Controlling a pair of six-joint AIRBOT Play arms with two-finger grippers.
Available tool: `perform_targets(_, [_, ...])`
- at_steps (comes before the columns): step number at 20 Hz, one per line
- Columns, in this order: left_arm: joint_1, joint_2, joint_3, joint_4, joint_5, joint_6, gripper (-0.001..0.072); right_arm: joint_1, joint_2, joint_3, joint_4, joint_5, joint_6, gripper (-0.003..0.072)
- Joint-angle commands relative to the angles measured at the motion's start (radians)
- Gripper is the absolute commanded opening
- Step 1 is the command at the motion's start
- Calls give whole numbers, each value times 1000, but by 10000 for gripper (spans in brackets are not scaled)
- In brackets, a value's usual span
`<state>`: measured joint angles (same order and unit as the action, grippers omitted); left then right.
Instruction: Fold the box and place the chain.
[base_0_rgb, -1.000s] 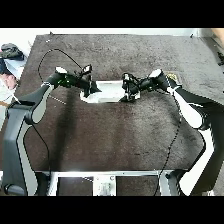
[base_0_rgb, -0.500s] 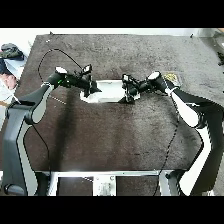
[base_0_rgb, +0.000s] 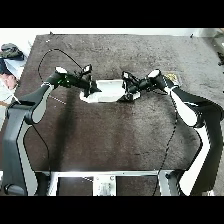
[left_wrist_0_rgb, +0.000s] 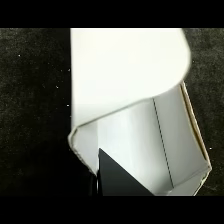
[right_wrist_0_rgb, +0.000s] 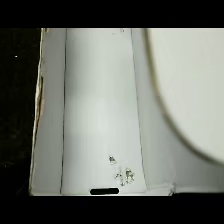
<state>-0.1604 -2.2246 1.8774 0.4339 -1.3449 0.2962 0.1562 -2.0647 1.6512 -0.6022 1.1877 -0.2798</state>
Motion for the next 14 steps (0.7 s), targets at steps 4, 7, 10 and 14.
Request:
perform_targets(4, [1,-1,0,1,0,0,12,0,-11,5,-6,5,11,568])
perform_targets(7, [1,-1,0,1,0,0,12,0,-11,5,-6,2,11,569])
perform_targets(10, [1,-1,0,1,0,0,12,0,-12,5,-7,1,11,569])
perform_targets(14, [1,-1,0,1,0,0,12,0,-11,5,-7,-17,11,568])
